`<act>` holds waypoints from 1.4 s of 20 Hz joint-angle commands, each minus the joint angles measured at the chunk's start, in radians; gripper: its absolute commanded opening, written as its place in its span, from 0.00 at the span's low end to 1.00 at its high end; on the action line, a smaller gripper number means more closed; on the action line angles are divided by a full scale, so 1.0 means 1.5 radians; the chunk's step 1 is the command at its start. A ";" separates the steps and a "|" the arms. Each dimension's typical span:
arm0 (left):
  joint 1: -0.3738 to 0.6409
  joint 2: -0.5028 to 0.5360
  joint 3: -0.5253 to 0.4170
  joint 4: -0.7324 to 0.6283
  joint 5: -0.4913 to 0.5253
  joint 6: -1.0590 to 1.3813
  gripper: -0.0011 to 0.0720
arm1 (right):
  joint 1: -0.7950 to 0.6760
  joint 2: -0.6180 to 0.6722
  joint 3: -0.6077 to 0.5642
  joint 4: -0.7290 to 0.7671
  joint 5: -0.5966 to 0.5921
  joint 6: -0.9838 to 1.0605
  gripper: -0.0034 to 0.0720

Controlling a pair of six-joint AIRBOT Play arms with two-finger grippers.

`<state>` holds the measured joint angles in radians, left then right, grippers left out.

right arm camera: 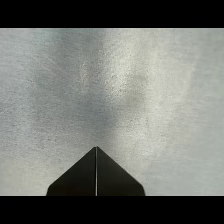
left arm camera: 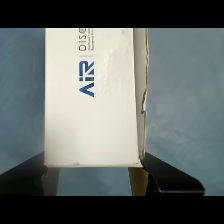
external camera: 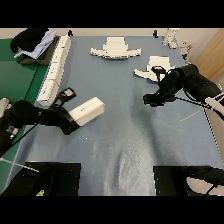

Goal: Fold the box.

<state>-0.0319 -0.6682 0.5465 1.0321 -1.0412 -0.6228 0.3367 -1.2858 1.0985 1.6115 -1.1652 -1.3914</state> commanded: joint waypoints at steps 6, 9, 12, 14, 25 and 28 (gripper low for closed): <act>0.365 0.121 -0.003 0.176 -0.146 -0.084 0.60 | 0.000 -0.001 0.001 0.001 0.000 0.000 0.05; 0.418 0.120 -0.023 0.182 -0.137 -0.084 0.60 | 0.000 -0.001 0.001 0.000 0.000 0.000 0.05; 0.443 0.119 -0.049 0.185 -0.088 -0.083 0.60 | 0.000 -0.001 0.001 0.000 0.000 0.000 0.05; 0.442 0.118 -0.058 0.184 -0.026 -0.086 0.60 | 0.000 -0.001 0.001 0.000 0.001 0.000 0.05; 0.441 -0.072 -0.059 0.124 0.124 -0.059 0.60 | 0.000 -0.001 0.001 0.000 0.000 0.000 0.05; 0.441 -0.093 -0.059 0.104 0.168 -0.054 0.60 | 0.000 -0.001 0.001 0.000 0.001 0.000 0.05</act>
<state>0.6292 -0.7673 0.4591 1.2259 -0.8642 -0.7204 0.3367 -1.2858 1.0985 1.6119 -1.1648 -1.3914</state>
